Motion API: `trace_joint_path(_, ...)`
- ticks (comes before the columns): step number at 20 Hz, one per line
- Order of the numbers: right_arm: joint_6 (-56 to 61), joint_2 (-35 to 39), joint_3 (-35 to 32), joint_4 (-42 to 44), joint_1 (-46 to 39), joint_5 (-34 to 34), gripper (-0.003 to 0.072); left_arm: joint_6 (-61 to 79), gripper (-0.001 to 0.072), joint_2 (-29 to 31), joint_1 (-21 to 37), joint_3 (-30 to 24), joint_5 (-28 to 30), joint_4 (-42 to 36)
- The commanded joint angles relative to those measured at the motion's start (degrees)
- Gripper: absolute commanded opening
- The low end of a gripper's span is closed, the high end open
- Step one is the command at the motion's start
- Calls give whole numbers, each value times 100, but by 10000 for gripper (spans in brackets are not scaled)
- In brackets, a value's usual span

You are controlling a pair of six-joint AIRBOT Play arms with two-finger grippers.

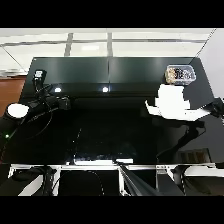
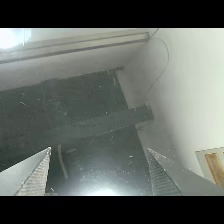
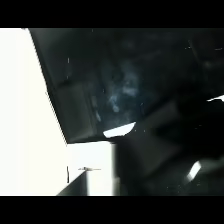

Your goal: Fold the box and place the chain.

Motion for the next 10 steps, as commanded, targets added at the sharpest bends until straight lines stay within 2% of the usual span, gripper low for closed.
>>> trace_joint_path(1, -11, -205, 306, -483, 269, 245, 54, 0, 709, -2, 4, 2, -2, 0)
trace_joint_path(3, -50, -168, 328, -138, 321, 238, 13, 0, 708, -4, 4, 2, -2, 0)
trace_joint_path(6, -555, 74, 262, 203, 745, 595, 12, 2, 708, -4, 4, 2, -2, -13)
trace_joint_path(8, -737, 503, -127, 503, 1134, 264, 12, 0, 708, -4, 4, 2, -2, -15)
trace_joint_path(10, -1263, 1134, -935, 1375, 1502, -319, 12, 0, 708, -4, 4, 0, -15, -15)
